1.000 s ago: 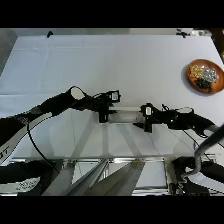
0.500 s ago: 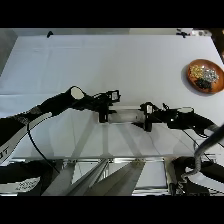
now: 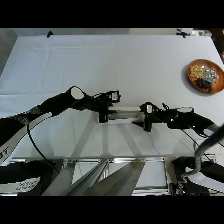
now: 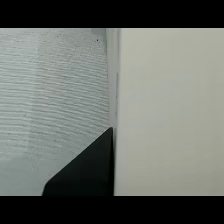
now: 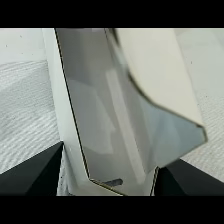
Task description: Fold the box and place the chain.
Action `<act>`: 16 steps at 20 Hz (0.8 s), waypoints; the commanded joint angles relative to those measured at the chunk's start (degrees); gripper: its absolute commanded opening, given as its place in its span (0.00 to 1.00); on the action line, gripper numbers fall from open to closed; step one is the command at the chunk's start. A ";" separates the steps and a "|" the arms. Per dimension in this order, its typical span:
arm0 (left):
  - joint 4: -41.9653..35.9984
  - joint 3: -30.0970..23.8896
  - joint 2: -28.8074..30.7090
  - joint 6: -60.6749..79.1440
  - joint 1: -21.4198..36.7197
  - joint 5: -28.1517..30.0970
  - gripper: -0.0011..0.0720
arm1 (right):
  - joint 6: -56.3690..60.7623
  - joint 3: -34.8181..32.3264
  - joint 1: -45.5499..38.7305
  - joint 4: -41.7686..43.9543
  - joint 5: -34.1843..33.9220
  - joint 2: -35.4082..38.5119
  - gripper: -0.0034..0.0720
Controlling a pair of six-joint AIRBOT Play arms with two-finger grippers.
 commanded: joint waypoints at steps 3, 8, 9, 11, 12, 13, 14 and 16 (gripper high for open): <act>-0.07 0.00 0.04 -0.04 0.00 0.07 0.03 | 0.24 -0.02 0.66 -2.69 -1.84 -0.07 0.57; -0.07 0.00 0.04 -0.07 0.00 0.07 0.03 | 0.61 -0.02 2.01 -3.76 -3.08 -0.07 0.56; -0.07 0.00 0.04 -0.07 0.00 0.07 0.03 | 0.61 -0.02 2.01 -3.87 -3.06 -0.07 0.49; -0.07 0.00 0.04 -0.07 0.00 0.07 0.03 | 0.61 -0.02 2.01 -4.17 -2.97 -0.07 0.47; -0.07 0.00 0.04 -0.07 0.00 0.07 0.03 | 0.61 0.00 2.01 -4.17 -2.97 -0.07 0.47; -0.07 0.00 0.04 -0.07 0.00 0.07 0.03 | 0.61 -0.02 2.01 -4.42 -2.97 -0.07 0.47; -0.07 0.00 0.04 -0.07 0.00 0.07 0.03 | 0.63 -0.02 2.01 -4.92 -3.04 -0.07 0.47; -0.07 0.00 0.04 -0.07 0.00 0.07 0.03 | 0.66 -0.02 2.01 -5.09 -3.19 -0.07 0.47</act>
